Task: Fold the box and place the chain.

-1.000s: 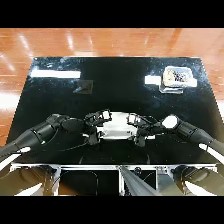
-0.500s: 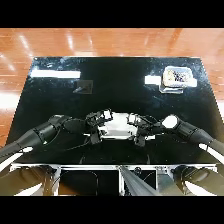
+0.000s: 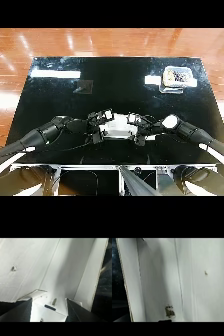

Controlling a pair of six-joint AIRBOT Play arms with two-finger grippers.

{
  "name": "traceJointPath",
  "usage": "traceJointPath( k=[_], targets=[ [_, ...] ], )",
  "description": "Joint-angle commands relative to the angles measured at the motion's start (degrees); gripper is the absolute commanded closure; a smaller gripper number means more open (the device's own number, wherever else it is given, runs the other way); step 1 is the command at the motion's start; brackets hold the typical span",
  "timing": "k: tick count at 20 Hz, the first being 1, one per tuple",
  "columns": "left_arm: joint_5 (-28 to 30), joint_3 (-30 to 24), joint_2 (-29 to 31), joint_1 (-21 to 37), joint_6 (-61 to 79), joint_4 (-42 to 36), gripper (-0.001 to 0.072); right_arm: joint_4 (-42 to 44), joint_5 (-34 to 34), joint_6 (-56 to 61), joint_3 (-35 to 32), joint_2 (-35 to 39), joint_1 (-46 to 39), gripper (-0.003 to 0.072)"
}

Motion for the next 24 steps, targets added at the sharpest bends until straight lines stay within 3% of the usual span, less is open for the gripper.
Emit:
traceJointPath(
  k=[1,2,3,4,5,6,9,13,19,24],
  targets=[
    [-0.46,0.02,-0.04,-0.04,-0.04,0.07,0.0165,0.02,0.17,0.0,0.0,-0.02,0.04,0.0137],
    [-0.46,0.02,-0.04,-0.04,-0.04,0.07,0.0166,0.02,0.17,0.0,0.0,-0.02,0.04,0.0138],
    [-0.46,0.04,-0.04,-0.04,-0.04,0.07,0.0274,0.02,0.17,0.0,0.0,-0.02,0.04,0.0137],
    [-0.37,0.15,-0.04,-0.04,-0.07,0.26,0.0477,0.02,0.17,0.0,0.0,-0.02,0.04,0.0137],
    [-0.17,0.37,-0.04,-0.02,-0.04,0.31,0.0629,0.02,0.17,0.0,0.0,-0.02,0.04,0.0138],
    [0.15,0.7,-0.04,-0.02,-0.04,0.59,0.0687,0.02,0.17,0.0,0.0,-0.02,0.04,0.0137],
    [0.66,1.09,0.74,0.09,-0.61,2.73,0.0688,0.02,0.2,-0.02,0.0,-0.02,0.04,0.0137],
    [1.95,1.09,4.7,1.88,-9.68,11.5,0.0688,-0.02,0.28,-0.02,0.0,-0.04,0.07,0.0138],
    [11.61,1.03,12.26,10.64,-22.36,20.35,0.0689,-0.5,0.74,-0.07,0.0,-0.04,0.07,0.0138],
    [18.12,-0.79,14.23,18.95,-34.42,21.11,0.0688,-5.01,2.1,-0.04,0.0,-0.04,0.07,0.0138]
  ],
)
